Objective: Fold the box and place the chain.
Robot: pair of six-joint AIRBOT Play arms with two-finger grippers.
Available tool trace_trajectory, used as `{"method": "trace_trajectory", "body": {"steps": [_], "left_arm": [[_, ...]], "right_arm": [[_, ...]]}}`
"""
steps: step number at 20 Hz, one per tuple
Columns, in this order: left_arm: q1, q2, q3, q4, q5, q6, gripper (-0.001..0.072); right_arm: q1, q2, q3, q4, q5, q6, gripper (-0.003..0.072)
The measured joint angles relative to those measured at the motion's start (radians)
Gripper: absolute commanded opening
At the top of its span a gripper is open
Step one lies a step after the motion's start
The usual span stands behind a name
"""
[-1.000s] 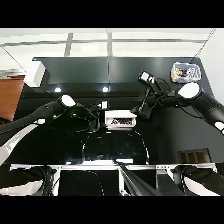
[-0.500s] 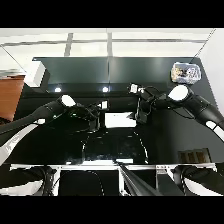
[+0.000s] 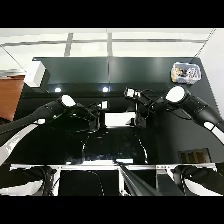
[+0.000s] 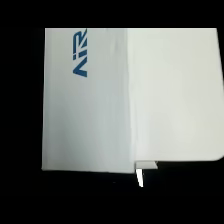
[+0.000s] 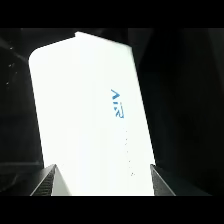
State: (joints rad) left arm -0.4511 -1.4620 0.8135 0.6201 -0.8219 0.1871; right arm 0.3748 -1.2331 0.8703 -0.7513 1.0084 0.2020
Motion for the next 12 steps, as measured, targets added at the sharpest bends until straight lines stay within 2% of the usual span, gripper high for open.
{"method": "trace_trajectory", "body": {"steps": [8, 9, 10, 12], "left_arm": [[0.000, 0.000, 0.000, 0.000, 0.000, 0.000, 0.0307], [0.000, 0.000, 0.000, 0.000, 0.000, 0.000, 0.0307], [0.000, 0.000, 0.000, 0.000, 0.000, 0.000, 0.0307], [0.000, 0.000, 0.000, 0.000, 0.000, -0.002, 0.0307]], "right_arm": [[0.003, -0.011, 0.000, -0.083, -0.043, 0.008, 0.0699], [0.003, -0.011, 0.000, -0.084, -0.047, 0.007, 0.0649], [0.003, -0.013, 0.000, -0.085, -0.049, 0.004, 0.0527], [0.003, -0.012, 0.000, -0.085, -0.050, 0.004, 0.0423]]}}
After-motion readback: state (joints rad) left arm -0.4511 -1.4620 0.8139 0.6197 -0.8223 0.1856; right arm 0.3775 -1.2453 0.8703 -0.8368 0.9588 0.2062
